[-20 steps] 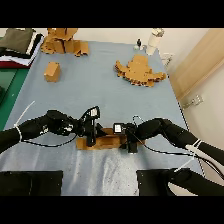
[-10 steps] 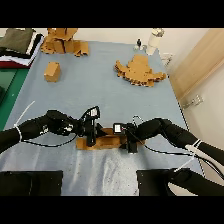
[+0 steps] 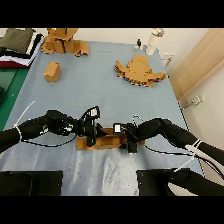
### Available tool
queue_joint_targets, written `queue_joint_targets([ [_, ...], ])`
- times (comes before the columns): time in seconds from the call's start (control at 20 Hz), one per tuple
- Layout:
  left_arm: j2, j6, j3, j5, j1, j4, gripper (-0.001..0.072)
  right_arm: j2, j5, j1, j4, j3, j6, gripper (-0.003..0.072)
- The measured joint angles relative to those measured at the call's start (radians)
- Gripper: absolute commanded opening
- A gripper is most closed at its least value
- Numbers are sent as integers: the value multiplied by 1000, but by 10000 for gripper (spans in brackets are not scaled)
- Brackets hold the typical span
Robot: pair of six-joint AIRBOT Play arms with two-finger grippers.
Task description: Fold the box.
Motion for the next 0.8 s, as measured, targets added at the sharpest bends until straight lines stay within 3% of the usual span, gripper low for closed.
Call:
queue_joint_targets([
  [0.55,0,0,0,5,0,0,17,0,1,0,0,0,0,500],
  [0.65,0,0,0,16,0,4,337,0,2,0,1,0,1,500],
  [0.75,0,-21,0,14,2,-5,337,0,2,0,1,0,1,500],
  [0.8,0,-40,1,12,4,-4,391,0,2,0,1,0,1,500],
])
